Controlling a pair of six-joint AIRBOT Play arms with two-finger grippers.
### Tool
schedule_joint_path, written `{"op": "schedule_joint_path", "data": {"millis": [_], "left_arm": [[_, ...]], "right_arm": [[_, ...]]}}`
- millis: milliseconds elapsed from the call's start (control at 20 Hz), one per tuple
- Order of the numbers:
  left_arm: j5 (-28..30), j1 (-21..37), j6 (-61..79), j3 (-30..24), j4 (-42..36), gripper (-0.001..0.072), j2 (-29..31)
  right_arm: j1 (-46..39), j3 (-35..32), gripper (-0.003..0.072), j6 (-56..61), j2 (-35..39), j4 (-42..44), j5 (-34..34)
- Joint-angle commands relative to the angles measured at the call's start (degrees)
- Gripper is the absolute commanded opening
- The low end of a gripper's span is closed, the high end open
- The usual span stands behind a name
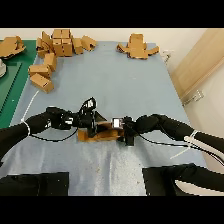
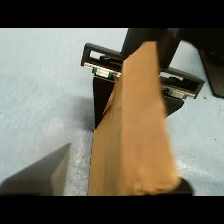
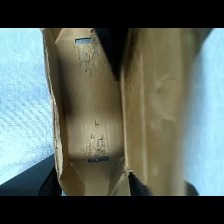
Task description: Fold the box.
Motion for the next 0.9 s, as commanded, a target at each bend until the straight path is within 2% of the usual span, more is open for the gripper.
{"op": "schedule_joint_path", "data": {"millis": [0,50,150,350,400,450,500,650,850], "left_arm": [[0.5,1.36,-5.16,0.09,0.17,0.0572,0.33],[0.46,1.97,-7.89,0.09,0.74,0.0603,0.92],[0.48,3.65,-12.44,0.09,6.05,0.0603,3.08],[-0.22,6.19,-25.42,0.09,23.76,0.06,11.1],[-0.26,6.27,-28.5,0.09,27.58,0.0501,13.29],[-1.9,6.25,-33.16,0.09,30.53,0.0162,15.39],[-4.07,6.1,-37.05,0.09,32.63,0.0015,16.96],[-5.95,2.08,-63.76,0.09,33.83,0.0013,17.77],[-3.87,-6.56,-75.41,0.57,35.67,0.0013,15.23]], "right_arm": [[-0.02,-0.02,0.044,0.07,0.04,0.0,-0.07],[-0.02,-0.02,0.044,0.07,0.04,0.0,-0.07],[0.0,-0.02,0.044,0.07,0.04,-0.02,-0.07],[0.0,-0.02,0.044,0.04,0.04,-0.02,-0.09],[0.0,-0.02,0.044,0.04,0.04,-0.02,-0.07],[0.0,-0.02,0.044,0.04,0.04,-0.02,-0.07],[0.0,-0.02,0.044,0.04,0.04,-0.02,-0.09],[0.0,-0.02,0.044,0.04,0.04,-0.02,-0.09],[0.0,-0.02,0.044,0.04,0.04,-0.04,-0.07]]}}
